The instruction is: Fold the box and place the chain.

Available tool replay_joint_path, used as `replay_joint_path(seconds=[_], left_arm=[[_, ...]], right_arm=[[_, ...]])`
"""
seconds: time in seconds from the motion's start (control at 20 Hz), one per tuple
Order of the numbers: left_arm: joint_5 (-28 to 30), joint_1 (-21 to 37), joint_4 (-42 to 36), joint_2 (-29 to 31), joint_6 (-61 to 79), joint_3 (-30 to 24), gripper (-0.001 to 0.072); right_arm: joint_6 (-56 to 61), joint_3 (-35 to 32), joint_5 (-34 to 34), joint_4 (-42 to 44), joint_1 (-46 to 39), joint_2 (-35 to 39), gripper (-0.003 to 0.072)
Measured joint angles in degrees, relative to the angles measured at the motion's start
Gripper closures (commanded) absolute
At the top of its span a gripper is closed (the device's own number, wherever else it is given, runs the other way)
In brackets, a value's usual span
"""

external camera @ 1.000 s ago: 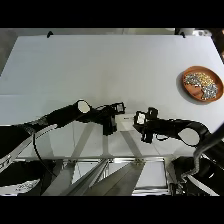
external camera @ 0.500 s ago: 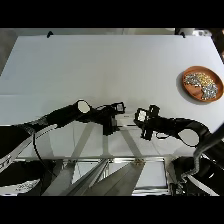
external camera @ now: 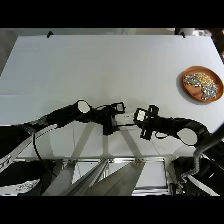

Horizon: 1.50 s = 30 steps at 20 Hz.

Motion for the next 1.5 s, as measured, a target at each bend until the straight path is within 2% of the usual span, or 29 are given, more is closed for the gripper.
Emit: replay_joint_path(seconds=[0.45,1.0,1.05,1.1,1.15,1.5], left_arm=[[0.00,0.00,0.17,0.00,0.39,0.00,0.0271],[-0.09,-0.02,0.11,0.00,0.13,0.00,0.0271],[-0.09,-0.02,0.11,0.00,0.11,0.00,0.0271],[-0.09,-0.02,0.09,0.00,0.11,0.00,0.0271],[-0.07,-0.02,0.09,0.00,0.07,0.00,0.0271],[-0.22,-0.02,0.00,0.00,-0.02,-0.02,0.0271]], right_arm=[[-0.09,-1.60,3.08,-2.32,0.00,1.99,0.0533],[-0.22,-5.16,3.43,-2.97,0.00,3.37,0.0519],[-0.22,-5.27,3.28,-2.95,0.00,3.39,0.0461],[-0.22,-5.35,3.17,-2.91,0.00,3.45,0.0366],[-0.15,-5.40,2.56,-2.91,-0.02,3.56,0.0345],[-0.22,-5.53,-1.20,-0.17,-0.02,5.20,0.0344]])
